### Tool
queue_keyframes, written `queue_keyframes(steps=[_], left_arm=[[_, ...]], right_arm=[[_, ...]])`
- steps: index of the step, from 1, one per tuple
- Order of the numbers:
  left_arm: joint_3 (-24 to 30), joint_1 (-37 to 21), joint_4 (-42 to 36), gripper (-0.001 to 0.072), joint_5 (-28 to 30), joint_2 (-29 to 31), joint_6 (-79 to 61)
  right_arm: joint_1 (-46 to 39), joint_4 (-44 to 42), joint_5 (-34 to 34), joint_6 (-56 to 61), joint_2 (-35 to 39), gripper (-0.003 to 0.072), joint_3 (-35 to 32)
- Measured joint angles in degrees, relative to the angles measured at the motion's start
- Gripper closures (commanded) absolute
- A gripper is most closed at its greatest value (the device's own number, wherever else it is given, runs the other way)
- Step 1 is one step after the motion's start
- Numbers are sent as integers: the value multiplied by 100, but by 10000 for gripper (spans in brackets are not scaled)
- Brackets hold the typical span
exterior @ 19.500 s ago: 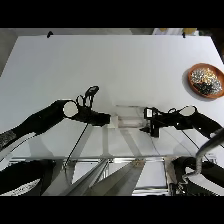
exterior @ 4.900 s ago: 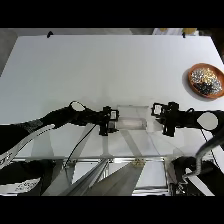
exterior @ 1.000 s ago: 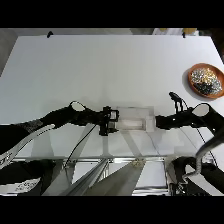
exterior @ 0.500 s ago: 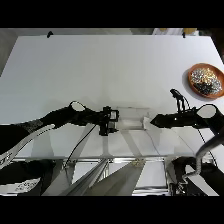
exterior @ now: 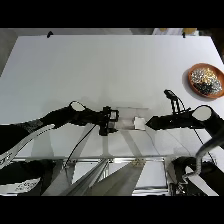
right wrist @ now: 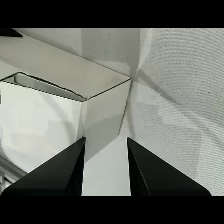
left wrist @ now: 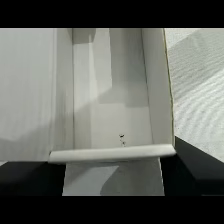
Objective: Fold the box and place the chain.
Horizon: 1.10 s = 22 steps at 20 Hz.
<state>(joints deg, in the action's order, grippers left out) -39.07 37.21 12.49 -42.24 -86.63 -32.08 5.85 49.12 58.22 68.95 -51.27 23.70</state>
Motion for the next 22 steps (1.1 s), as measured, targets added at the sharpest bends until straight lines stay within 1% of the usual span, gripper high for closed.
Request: queue_keyframes(steps=[2, 7, 14, 19, 22], left_arm=[[0, 0, 0, 691, -2, 0, 0], [0, 2, -11, 691, 2, 0, 4], [0, 2, -7, 691, 2, 0, 4], [0, 2, -7, 691, 0, 0, 2], [0, 2, -7, 691, 0, 0, 4]], right_arm=[[20, 22, -2, 11, 2, 394, 4], [39, 455, 105, 238, 2, 393, 177], [319, 544, 190, 376, 2, 388, 306], [566, 380, -4, 566, -2, 389, 354], [758, 507, -208, 879, -33, 389, 422]])
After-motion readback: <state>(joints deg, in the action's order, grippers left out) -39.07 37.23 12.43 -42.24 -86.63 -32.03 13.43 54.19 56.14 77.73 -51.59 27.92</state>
